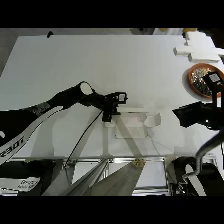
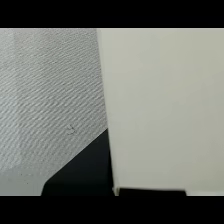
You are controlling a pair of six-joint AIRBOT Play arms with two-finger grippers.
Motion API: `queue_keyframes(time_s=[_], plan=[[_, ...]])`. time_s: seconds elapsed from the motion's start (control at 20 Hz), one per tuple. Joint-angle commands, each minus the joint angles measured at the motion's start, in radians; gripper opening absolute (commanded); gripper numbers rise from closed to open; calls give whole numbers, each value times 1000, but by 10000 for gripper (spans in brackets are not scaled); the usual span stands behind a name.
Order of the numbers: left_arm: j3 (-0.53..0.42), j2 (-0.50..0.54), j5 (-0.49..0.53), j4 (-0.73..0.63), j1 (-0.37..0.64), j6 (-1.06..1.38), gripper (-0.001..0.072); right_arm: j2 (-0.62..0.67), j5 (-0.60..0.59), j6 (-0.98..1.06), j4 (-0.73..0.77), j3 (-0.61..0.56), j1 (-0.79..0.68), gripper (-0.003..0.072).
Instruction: Fold the box and place the chain.
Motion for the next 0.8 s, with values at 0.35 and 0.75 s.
queue_keyframes(time_s=[0.35,0.75], plan=[[0,-1,-1,1,-1,-1,12,-25,19,-230,8,-26,110,29],[0,-1,-4,1,-1,-1,12,-146,29,-466,5,-142,348,16]])
